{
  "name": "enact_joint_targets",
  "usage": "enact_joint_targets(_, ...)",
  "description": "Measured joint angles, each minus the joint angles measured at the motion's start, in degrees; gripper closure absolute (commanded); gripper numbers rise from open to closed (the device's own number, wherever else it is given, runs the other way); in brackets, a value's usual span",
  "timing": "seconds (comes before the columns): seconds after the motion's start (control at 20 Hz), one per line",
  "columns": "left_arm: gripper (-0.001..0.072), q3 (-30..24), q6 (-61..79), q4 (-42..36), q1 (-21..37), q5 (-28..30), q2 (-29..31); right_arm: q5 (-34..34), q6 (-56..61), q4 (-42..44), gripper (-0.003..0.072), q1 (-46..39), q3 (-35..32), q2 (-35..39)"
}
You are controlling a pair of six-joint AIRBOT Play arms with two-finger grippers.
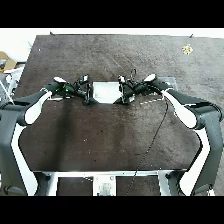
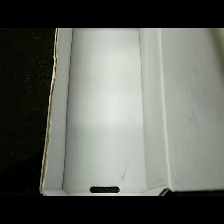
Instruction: Fold the box and place the chain.
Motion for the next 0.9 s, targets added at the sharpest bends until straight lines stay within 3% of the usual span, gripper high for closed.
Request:
enact_joint_targets(0.3,0.0546,0.0,0.0,0.0,0.0,0.0,0.0,0.0,0.0,0.0,0.0200,0.0,0.0,0.0)
enact_joint_targets(0.35,0.0545,0.0,0.0,0.0,0.0,0.0,0.0,0.0,0.0,0.0,0.0005,0.0,0.0,0.0)
enact_joint_targets(0.9,0.0546,0.0,0.0,-0.1,0.0,0.1,0.0,-0.6,1.9,-4.1,-0.0004,-0.3,0.0,2.1)
